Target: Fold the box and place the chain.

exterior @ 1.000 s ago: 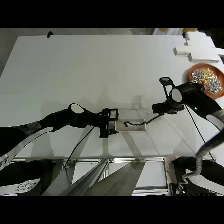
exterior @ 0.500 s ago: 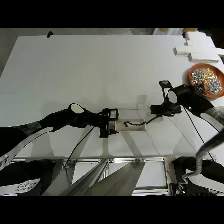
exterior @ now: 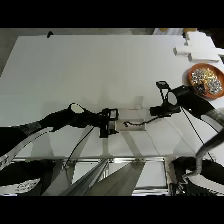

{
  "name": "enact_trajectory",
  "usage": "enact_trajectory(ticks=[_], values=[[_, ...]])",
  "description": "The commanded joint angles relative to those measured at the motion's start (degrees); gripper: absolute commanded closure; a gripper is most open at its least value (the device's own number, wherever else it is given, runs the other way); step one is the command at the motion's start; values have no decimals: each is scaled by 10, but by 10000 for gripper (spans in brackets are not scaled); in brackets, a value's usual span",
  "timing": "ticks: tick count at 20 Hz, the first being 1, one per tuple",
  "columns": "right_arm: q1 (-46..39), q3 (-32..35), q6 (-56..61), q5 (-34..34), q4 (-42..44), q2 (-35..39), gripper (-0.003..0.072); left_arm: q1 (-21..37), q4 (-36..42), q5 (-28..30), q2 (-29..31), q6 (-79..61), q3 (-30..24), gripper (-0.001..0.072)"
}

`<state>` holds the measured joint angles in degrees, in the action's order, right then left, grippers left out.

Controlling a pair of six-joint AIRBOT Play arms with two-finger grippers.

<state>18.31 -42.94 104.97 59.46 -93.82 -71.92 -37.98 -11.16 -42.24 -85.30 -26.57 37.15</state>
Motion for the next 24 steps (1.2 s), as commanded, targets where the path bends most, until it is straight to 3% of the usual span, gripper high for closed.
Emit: enact_trajectory(ticks=[1, 5, 10, 18, 24], values=[[19, -1, -18, 5, 5, 66, 669, 0, 0, 0, 0, 0, 0, 490], [70, -1, -14, 31, 21, 176, 669, 0, 0, 0, 0, 0, 0, 490], [179, -1, 19, 17, 106, 282, 669, 0, 0, 0, 0, 0, 0, 490], [352, -1, 118, -126, 119, 291, 669, 0, 0, 0, 0, 0, 0, 490], [370, -1, 131, -184, 105, 254, 669, 0, 0, 0, 0, 0, 0, 490]])
